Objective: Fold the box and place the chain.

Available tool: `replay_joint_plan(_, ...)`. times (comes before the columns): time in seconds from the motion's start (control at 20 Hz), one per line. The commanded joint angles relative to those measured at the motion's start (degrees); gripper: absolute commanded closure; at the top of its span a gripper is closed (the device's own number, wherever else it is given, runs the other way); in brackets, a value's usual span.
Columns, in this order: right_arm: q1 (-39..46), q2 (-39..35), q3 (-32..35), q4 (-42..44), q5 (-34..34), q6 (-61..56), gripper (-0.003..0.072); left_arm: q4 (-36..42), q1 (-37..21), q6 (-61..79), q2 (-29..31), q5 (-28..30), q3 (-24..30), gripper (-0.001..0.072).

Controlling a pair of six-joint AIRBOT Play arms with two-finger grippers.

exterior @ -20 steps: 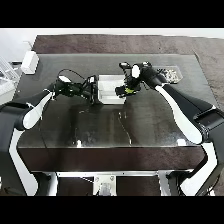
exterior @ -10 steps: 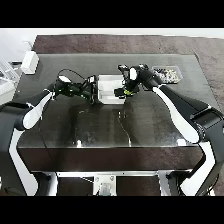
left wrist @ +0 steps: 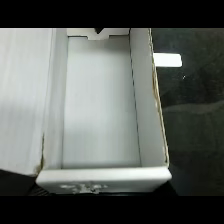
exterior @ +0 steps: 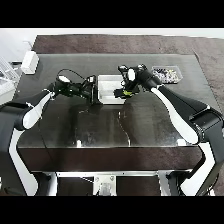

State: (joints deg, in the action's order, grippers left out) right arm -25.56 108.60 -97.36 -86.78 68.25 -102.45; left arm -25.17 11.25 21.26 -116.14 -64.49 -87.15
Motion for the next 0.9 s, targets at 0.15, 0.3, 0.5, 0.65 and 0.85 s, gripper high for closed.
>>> replay_joint_plan(0.15,-0.7,0.0,-0.1,0.1,0.5,-0.9,0.0494,0.0,0.1,0.2,0.0,0.5,0.0,0.0301)
replay_joint_plan(0.3,-0.7,-0.2,-0.1,0.1,0.4,-0.9,0.0464,0.0,0.1,0.2,0.0,0.5,0.0,0.0301)
replay_joint_plan(0.5,-0.7,-2.1,-0.2,-1.7,0.4,-0.9,0.0322,0.0,0.1,0.2,0.0,0.5,0.0,0.0301)
replay_joint_plan(0.65,-0.7,-4.2,-0.3,-4.4,0.4,-2.4,0.0307,0.0,0.1,0.2,0.0,0.5,0.0,0.0301)
replay_joint_plan(0.85,-0.7,-4.9,-0.5,-5.5,0.4,-2.4,0.0186,0.0,0.1,0.2,0.0,0.5,0.0,0.0301)
